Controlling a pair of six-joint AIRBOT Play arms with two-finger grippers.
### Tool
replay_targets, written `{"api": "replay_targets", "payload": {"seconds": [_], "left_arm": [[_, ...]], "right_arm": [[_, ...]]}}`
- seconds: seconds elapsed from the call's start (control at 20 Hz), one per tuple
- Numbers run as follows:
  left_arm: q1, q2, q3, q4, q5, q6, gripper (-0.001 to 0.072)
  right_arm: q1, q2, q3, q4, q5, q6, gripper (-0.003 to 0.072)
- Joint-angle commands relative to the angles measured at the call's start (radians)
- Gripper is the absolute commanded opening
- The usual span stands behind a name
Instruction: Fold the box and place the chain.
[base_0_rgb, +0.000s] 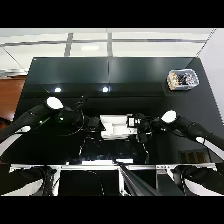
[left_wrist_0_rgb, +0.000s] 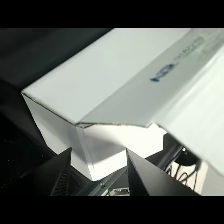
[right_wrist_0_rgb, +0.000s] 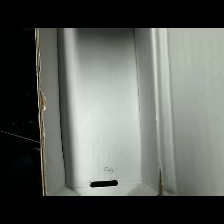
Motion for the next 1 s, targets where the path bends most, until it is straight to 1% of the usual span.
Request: {"api": "replay_targets", "payload": {"seconds": [0.0,0.15,0.3,0.45,0.65,0.8,0.95], "left_arm": [[-0.061,0.000,0.053,0.120,0.038,-0.174,0.0403],[-0.110,0.000,0.076,0.251,0.060,-0.320,0.0403],[-0.160,0.000,0.081,0.324,0.106,-0.425,0.0403],[-0.207,-0.001,0.081,0.443,0.126,-0.561,0.0403],[-0.247,-0.003,0.082,0.512,0.162,-0.655,0.0403],[-0.293,-0.026,0.120,0.623,0.134,-0.744,0.0403],[-0.362,-0.047,0.190,0.778,0.095,-0.871,0.0403]], "right_arm": [[0.001,0.000,0.000,0.000,0.000,0.000,0.0182],[0.001,0.000,0.000,0.000,0.000,-0.001,0.0182],[0.001,0.000,0.000,0.000,0.000,-0.001,0.0182],[0.001,0.000,0.000,0.000,0.000,0.000,0.0182],[0.001,0.000,0.000,0.000,0.000,0.000,0.0182],[0.001,0.000,0.000,0.000,0.000,0.000,0.0182],[0.001,0.000,0.000,0.000,0.000,0.000,0.0182]]}}
